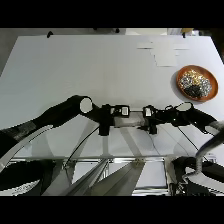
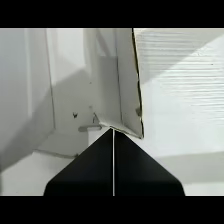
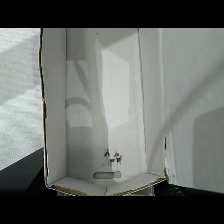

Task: Fold the box and place the chain.

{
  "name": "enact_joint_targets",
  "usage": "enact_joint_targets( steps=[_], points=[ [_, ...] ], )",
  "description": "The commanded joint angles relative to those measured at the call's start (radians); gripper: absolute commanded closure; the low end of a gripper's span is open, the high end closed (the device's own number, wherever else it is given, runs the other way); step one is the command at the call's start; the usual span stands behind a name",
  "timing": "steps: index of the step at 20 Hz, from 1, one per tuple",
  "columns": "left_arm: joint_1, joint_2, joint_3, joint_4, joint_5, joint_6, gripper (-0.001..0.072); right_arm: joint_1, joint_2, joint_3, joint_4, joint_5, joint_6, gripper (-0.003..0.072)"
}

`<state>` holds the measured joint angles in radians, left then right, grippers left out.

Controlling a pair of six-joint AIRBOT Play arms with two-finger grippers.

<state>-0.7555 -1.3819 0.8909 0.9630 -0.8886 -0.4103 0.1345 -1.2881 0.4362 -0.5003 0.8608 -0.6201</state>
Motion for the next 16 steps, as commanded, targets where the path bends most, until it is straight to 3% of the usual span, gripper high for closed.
enact_joint_targets(
  steps=[1, 6, 12, 16],
  points=[
    [0.033, 0.081, 0.000, 0.092, -0.057, -0.272, 0.0707, 0.001, 0.000, 0.000, 0.000, 0.000, 0.002, 0.0227],
    [0.139, 0.196, -0.008, 0.206, -0.186, -0.725, 0.0706, 0.000, 0.000, 0.000, 0.000, 0.000, 0.002, 0.0227],
    [0.266, 0.191, -0.215, 0.076, -0.037, -0.995, 0.0705, 0.000, 0.000, 0.000, 0.000, 0.000, 0.002, 0.0227],
    [0.271, 0.108, -0.232, -0.101, -0.008, -1.007, 0.0703, 0.000, 0.000, 0.000, 0.000, 0.000, 0.002, 0.0227]
  ],
)
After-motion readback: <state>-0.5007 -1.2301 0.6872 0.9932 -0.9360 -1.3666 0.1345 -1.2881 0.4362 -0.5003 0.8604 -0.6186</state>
